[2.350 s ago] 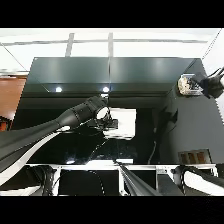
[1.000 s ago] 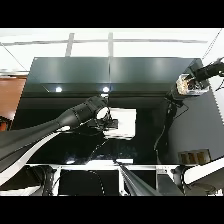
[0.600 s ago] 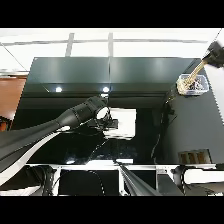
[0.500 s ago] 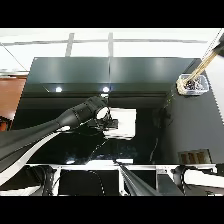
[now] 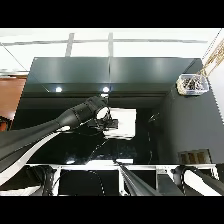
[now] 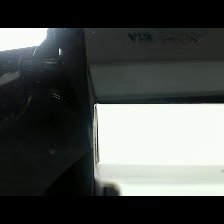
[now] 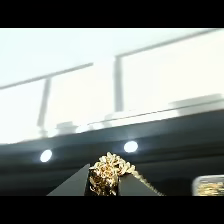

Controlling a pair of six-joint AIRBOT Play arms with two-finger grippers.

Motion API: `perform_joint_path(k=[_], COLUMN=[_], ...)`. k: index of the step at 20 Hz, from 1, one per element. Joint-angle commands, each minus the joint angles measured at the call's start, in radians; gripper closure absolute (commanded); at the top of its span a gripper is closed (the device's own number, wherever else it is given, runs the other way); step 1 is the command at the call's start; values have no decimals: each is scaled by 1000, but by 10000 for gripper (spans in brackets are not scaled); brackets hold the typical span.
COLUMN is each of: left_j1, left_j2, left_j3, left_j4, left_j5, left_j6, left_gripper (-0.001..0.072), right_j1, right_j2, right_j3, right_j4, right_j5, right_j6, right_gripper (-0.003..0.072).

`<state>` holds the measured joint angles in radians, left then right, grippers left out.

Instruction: Fold the box and place the chain.

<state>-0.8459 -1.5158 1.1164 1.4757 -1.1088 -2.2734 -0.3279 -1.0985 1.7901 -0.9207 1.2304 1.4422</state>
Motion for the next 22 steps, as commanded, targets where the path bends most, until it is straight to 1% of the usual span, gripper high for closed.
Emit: perform_joint_path(k=[1,2,4,6,8,10,14,17,19,22], left_j1=[0,0,0,0,0,0,0,0,0,0], left_j2=[0,0,0,0,0,0,0,0,0,0], left_j3=[1,1,1,1,1,1,1,1,1,1], left_j4=[0,0,0,0,0,0,0,0,0,0], left_j5=[0,1,1,1,1,1,0,0,0,0], left_j6=[0,0,0,0,0,0,0,0,0,0], left_gripper=[684,684,684,684,684,684,684,684,684,684], right_j1=[71,93,152,192,224,262,330,342,342,342], right_j2=[95,116,175,212,231,232,231,231,231,231], right_j3=[-16,-23,-77,-137,-189,-223,-288,-323,-325,-324], right_j4=[53,58,114,212,305,372,389,390,397,495], right_j5=[75,103,112,158,207,226,230,237,247,232], right_j6=[-46,-66,-133,-162,-200,-207,-208,-208,-207,-208], right_gripper=[678,681,682,681,680,681,681,681,681,680])
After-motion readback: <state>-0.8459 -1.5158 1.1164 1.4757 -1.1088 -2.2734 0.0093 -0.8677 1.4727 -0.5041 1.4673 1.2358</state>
